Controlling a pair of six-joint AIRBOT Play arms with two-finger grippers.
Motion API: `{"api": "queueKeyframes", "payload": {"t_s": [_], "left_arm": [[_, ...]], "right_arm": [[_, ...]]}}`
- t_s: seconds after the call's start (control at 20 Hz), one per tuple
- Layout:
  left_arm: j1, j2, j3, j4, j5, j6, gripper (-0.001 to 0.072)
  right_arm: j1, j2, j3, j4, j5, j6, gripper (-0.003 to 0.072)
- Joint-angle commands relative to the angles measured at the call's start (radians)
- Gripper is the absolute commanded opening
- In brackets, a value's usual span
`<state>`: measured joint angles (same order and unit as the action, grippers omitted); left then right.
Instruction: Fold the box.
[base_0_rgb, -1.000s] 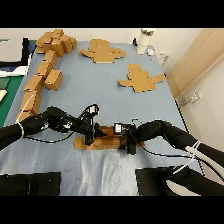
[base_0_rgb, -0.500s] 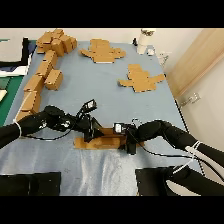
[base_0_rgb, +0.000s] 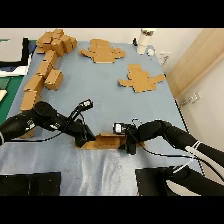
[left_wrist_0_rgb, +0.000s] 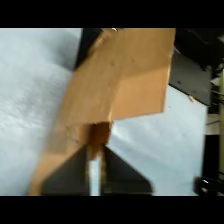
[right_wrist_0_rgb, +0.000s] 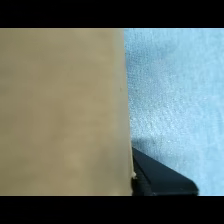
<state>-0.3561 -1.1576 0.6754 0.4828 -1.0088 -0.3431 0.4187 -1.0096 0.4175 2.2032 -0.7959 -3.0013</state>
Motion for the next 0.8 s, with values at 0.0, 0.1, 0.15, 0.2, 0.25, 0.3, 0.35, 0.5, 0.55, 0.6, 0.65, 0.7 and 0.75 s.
{"api": "queueKeyframes", "payload": {"t_s": [0.0, 0.1, 0.15, 0.2, 0.25, 0.3, 0.35, 0.5, 0.55, 0.6, 0.65, 0.7, 0.75], "left_arm": [[-0.005, 0.029, 0.001, 0.056, -0.179, -0.315, 0.0011], [-0.037, 0.029, 0.001, -0.061, -0.135, -0.415, 0.0011], [-0.052, 0.028, 0.001, -0.132, -0.095, -0.414, 0.0011], [-0.064, 0.021, 0.001, -0.208, -0.047, -0.415, 0.0011], [-0.068, 0.006, 0.001, -0.273, -0.013, -0.424, 0.0011], [-0.067, -0.014, 0.001, -0.328, 0.011, -0.439, 0.0011], [-0.066, -0.039, 0.001, -0.373, 0.031, -0.439, 0.0011], [-0.066, -0.101, 0.001, -0.433, 0.116, -0.44, 0.0011], [-0.066, -0.114, 0.001, -0.434, 0.15, -0.44, 0.0011], [-0.066, -0.122, 0.001, -0.435, 0.183, -0.44, 0.0011], [-0.066, -0.126, 0.001, -0.435, 0.219, -0.44, 0.0011], [-0.066, -0.128, 0.001, -0.435, 0.252, -0.441, 0.0011], [-0.066, -0.128, 0.001, -0.435, 0.28, -0.444, 0.0011]], "right_arm": [[0.001, 0.0, 0.0, 0.0, -0.002, 0.0, 0.0501], [0.001, 0.0, 0.0, 0.0, -0.003, 0.0, 0.0502], [0.001, 0.0, 0.0, 0.0, -0.003, 0.0, 0.0501], [0.001, 0.0, 0.0, 0.0, -0.002, 0.0, 0.0502], [0.001, 0.0, 0.0, 0.0, -0.003, 0.0, 0.0502], [0.001, 0.0, 0.0, 0.0, -0.002, 0.0, 0.0502], [0.001, 0.0, 0.0, 0.0, -0.003, 0.0, 0.0502], [0.001, 0.0, 0.0, 0.0, -0.003, 0.0, 0.0501], [0.001, 0.0, 0.0, 0.0, -0.003, 0.0, 0.0501], [0.001, 0.0, 0.0, 0.0, -0.003, 0.0, 0.0501], [0.001, 0.0, 0.0, 0.0, -0.005, 0.0, 0.0501], [0.001, 0.0, 0.0, 0.0, -0.006, 0.0, 0.0501], [0.001, 0.0, 0.0, 0.0, -0.006, 0.0, 0.0501]]}}
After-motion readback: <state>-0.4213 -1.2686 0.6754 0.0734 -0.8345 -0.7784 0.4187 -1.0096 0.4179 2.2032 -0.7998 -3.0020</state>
